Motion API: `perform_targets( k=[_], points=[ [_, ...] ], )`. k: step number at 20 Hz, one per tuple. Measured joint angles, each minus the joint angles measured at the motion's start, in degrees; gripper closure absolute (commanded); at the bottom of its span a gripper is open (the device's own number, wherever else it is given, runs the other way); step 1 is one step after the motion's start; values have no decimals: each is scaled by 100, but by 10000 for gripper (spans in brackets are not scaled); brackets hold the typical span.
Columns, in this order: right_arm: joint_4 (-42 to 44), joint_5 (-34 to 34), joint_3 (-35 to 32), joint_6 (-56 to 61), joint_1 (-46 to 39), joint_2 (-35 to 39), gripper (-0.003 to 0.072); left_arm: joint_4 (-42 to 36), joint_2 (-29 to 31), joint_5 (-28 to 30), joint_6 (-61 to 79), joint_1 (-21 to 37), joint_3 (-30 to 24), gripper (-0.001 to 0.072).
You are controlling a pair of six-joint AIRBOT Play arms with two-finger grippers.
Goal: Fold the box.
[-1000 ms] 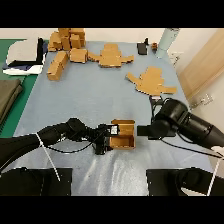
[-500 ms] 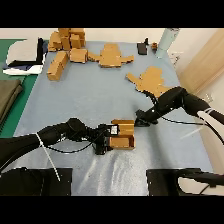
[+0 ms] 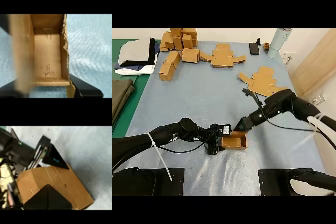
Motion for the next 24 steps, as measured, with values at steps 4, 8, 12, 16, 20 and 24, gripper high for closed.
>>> perform_targets(
  k=[4, 8, 12, 16, 20, 24],
  points=[
    [-898, 1025, -782, 168, 769, 1088, 683, 0, 0, -2, -2, 0, 0, 294],
    [-1974, 2024, -1226, 601, 1545, 2094, 683, -2, 0, 0, -2, 0, 0, 294],
    [-2841, 2616, -1427, 1010, 2312, 2804, 683, -2, 0, -4, -2, 0, 0, 294],
    [-3735, 3161, -1790, 1222, 3130, 3169, 683, -2, 0, -2, -2, 0, 0, 294],
    [-4548, 3591, -2135, 1290, 3832, 3276, 657, -2, 0, -2, -2, 0, 0, 294],
    [-5211, 3825, -2258, 1314, 4138, 3305, 320, -2, 0, -2, -2, 0, 0, 294]
  ],
)
